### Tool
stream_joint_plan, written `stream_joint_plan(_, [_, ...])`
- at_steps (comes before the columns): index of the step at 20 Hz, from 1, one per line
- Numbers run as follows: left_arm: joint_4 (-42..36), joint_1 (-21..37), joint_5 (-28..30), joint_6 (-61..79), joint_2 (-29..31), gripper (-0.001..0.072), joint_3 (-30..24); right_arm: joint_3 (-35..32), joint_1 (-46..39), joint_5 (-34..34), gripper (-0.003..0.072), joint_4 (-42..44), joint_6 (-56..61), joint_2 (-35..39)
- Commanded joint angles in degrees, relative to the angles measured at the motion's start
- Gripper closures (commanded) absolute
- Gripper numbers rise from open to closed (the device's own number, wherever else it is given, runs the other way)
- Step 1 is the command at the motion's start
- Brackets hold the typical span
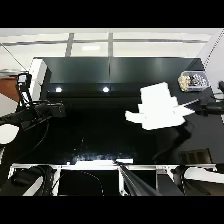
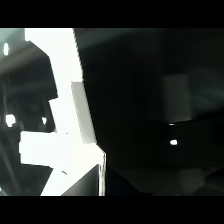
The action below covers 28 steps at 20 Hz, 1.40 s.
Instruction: Fold the box and place the chain.
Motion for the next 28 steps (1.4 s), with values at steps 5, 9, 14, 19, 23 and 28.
stream_joint_plan(5, [-5.8, -7.2, 0.3, 0.0, -3.6, 0.0004, 0.0, -12.0, 21.0, -13.5, 0.0646, 8.1, -5.5, 21.9])
stream_joint_plan(9, [-13.6, -10.0, 1.6, 0.0, -9.9, 0.0004, 0.0, -25.9, 31.0, -27.0, 0.0646, 8.1, -3.3, 37.7])
stream_joint_plan(14, [-28.5, -10.8, 1.5, 9.2, -21.3, 0.0004, 0.1, -31.6, 41.3, -36.3, 0.0646, 6.9, -2.6, 40.0])
stream_joint_plan(19, [-55.0, -10.7, -3.4, 40.4, -32.9, 0.0005, 0.3, -31.6, 45.3, -38.0, 0.0646, 7.1, -2.2, 40.0])
stream_joint_plan(23, [-57.5, -7.6, -10.7, 49.2, -41.8, 0.0006, 4.8, -31.6, 45.3, -37.4, 0.0645, 7.1, -2.2, 40.0])
stream_joint_plan(28, [-57.9, -2.2, -19.3, 55.7, -47.9, 0.0005, 10.5, -31.6, 45.3, -37.1, 0.0646, 7.1, -2.2, 40.0])
